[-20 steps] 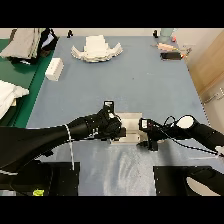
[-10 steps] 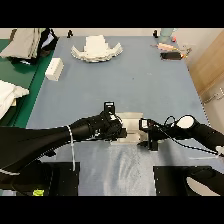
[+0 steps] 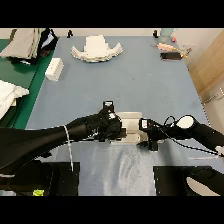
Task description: Fold the box.
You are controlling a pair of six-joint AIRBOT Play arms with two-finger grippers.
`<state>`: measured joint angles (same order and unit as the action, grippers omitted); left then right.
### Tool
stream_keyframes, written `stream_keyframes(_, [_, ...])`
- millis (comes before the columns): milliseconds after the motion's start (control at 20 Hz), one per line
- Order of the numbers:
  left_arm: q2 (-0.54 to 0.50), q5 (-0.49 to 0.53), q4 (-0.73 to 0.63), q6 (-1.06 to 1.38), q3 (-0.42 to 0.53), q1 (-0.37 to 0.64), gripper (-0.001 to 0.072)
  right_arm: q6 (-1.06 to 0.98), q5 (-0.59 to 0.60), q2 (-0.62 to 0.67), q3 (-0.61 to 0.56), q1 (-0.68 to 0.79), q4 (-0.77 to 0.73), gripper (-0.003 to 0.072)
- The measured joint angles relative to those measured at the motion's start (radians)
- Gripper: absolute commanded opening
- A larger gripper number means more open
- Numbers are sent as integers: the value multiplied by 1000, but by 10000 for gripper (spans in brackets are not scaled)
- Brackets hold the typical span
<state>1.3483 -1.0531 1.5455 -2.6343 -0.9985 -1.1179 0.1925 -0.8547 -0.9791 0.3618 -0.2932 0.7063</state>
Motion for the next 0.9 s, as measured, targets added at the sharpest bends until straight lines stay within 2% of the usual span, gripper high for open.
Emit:
stream_keyframes(300, [-172,-74,-3,46,-7,39,467,0,0,0,0,0,0,544])
stream_keyframes(350, [-208,-96,-2,63,-7,51,279,0,0,0,0,0,0,544])
stream_keyframes(400, [-246,-125,-3,89,-8,65,25,0,0,0,0,0,0,544])
stream_keyframes(650, [-376,-142,3,352,-8,134,14,0,0,0,0,0,1,544])
stream_keyframes(900, [-398,-70,39,672,-4,171,12,0,0,0,0,0,1,544])
